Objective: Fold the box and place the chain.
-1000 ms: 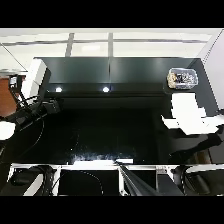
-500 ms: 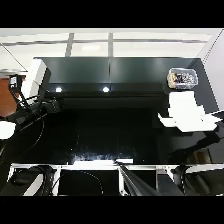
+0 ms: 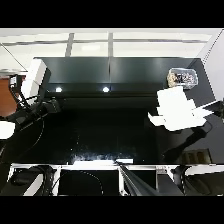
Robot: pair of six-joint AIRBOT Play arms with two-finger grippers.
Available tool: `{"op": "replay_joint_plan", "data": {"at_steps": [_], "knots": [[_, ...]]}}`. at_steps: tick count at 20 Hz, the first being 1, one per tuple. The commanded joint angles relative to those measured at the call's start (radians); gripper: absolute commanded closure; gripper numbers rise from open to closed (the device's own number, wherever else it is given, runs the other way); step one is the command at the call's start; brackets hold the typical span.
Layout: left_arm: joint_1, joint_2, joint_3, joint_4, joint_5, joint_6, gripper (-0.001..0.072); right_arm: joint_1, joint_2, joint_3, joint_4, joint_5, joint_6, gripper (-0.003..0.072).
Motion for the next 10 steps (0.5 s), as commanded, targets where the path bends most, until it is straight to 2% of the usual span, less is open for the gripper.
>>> {"op": "replay_joint_plan", "data": {"at_steps": [1, 6, 10], "knots": [[0.0, 0.0, 0.0, -0.004, -0.018, 0.0, 0.0007, 0.074, 0.128, -0.099, -0.003, -0.084, -0.008, 0.0641], [-0.029, 0.0, 0.0, -0.019, -0.124, 0.043, 0.0007, 0.192, 0.375, -0.316, 0.112, -0.234, -0.006, 0.0641], [-0.102, -0.001, 0.0, -0.02, -0.142, 0.063, 0.0007, 0.417, 0.554, -0.483, 0.19, -0.303, -0.003, 0.0641]]}}
